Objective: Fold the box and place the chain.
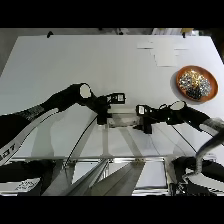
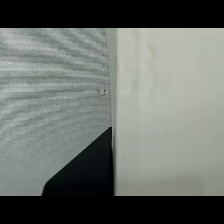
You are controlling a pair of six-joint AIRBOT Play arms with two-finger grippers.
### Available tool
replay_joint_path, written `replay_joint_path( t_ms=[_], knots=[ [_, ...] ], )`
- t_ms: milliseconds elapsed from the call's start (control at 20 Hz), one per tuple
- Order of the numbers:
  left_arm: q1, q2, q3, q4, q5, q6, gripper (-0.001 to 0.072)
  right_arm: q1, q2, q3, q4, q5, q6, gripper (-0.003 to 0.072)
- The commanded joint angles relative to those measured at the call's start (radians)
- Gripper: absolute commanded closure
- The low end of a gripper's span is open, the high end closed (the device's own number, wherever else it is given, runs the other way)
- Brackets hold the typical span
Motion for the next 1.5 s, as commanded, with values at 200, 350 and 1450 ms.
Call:
replay_joint_path(
  t_ms=[200, 350, 1450],
  knots=[
    [0.002, 0.020, 0.000, 0.016, -0.019, -0.004, 0.0239, 0.000, 0.000, 0.000, 0.000, 0.001, 0.000, 0.0384],
    [0.002, 0.070, 0.000, 0.064, -0.044, -0.012, 0.0170, 0.000, 0.000, 0.000, 0.000, 0.001, 0.000, 0.0384],
    [-0.183, 0.248, -0.001, 0.115, 0.124, -0.451, 0.0708, 0.000, 0.000, 0.000, 0.000, 0.005, 0.000, 0.0384]
  ],
)
